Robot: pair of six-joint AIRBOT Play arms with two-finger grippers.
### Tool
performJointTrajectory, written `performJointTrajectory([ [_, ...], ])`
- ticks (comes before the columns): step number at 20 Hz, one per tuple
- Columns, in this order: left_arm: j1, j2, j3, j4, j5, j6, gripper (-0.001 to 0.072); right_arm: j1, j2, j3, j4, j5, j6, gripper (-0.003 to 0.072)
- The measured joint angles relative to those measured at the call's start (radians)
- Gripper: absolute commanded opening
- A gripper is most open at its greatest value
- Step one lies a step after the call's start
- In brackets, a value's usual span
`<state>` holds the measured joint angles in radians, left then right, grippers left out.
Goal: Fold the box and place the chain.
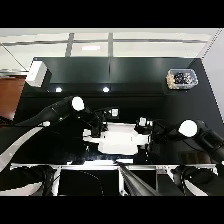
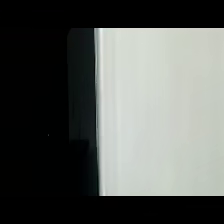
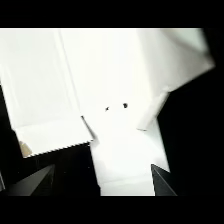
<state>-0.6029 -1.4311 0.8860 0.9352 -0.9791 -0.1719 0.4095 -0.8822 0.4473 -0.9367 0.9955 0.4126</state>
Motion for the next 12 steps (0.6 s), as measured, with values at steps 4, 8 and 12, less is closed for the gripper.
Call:
performJointTrajectory([
  [4,0.0,0.0,0.0,0.002,-0.001,0.0,0.003,0.058,-0.001,-0.032,-0.003,-0.012,-0.052,0.071],
  [8,0.0,0.0,0.0,0.002,-0.001,0.0,0.003,0.123,-0.009,-0.042,-0.002,-0.066,-0.092,0.071],
  [12,0.0,0.0,0.0,0.002,-0.002,0.0,0.003,0.181,-0.018,-0.044,0.004,-0.129,-0.104,0.071],
])
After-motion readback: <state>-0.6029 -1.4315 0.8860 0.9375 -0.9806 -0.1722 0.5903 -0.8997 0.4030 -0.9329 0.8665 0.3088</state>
